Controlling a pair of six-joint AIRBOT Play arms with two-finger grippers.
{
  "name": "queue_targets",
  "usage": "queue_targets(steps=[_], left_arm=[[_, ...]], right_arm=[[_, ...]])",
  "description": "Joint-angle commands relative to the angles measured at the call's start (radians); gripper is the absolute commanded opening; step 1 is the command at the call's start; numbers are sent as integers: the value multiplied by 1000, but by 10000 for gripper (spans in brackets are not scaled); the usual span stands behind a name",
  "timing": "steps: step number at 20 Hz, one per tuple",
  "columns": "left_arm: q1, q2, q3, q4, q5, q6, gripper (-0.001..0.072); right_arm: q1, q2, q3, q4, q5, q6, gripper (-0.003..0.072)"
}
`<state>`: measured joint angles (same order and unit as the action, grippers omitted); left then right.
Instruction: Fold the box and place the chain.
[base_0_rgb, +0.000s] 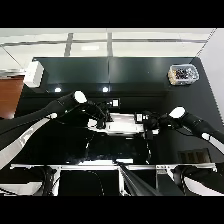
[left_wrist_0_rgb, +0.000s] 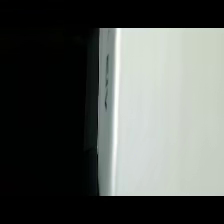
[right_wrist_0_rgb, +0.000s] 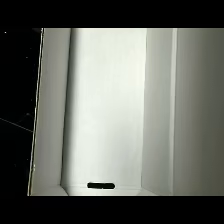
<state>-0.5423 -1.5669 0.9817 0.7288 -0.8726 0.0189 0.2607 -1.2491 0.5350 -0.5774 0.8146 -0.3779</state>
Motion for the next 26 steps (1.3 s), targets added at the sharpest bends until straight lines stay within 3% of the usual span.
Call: queue_targets(steps=[1, 26], left_arm=[[0, 1, 1, -1, 0, -1, 23], [0, 0, 1, -1, 5, 0, 24]], right_arm=[[-3, -4, -1, 12, -18, 11, 707], [-16, -5, -1, -25, -27, 48, 707]])
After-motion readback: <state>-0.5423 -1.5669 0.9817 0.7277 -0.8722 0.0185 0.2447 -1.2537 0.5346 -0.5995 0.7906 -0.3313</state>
